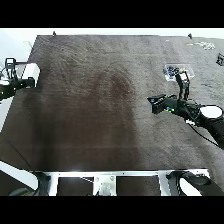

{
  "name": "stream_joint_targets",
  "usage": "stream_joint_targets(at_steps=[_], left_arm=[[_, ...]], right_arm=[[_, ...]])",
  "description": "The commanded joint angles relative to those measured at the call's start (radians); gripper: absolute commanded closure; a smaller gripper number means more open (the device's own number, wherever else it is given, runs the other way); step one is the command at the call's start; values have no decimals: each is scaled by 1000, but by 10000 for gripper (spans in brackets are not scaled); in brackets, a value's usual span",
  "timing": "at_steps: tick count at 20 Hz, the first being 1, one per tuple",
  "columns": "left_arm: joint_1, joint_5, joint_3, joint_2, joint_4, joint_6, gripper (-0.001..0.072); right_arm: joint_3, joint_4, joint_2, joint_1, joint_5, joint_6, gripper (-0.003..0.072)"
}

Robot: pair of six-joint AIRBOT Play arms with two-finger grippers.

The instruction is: Fold the box and place the chain.

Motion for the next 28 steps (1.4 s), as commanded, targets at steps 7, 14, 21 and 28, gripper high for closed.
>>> stream_joint_targets(at_steps=[7,14,21,28], left_arm=[[1,-106,1,166,135,52,-11],[0,-521,1,491,101,39,692],[-105,-446,-231,831,-89,85,698],[-474,-73,-677,1311,-151,111,698]], right_arm=[[0,0,0,0,-3,0,219],[0,52,114,2,-32,3,682],[-2,42,416,0,-189,48,684],[-130,-3,502,0,-198,48,687]])
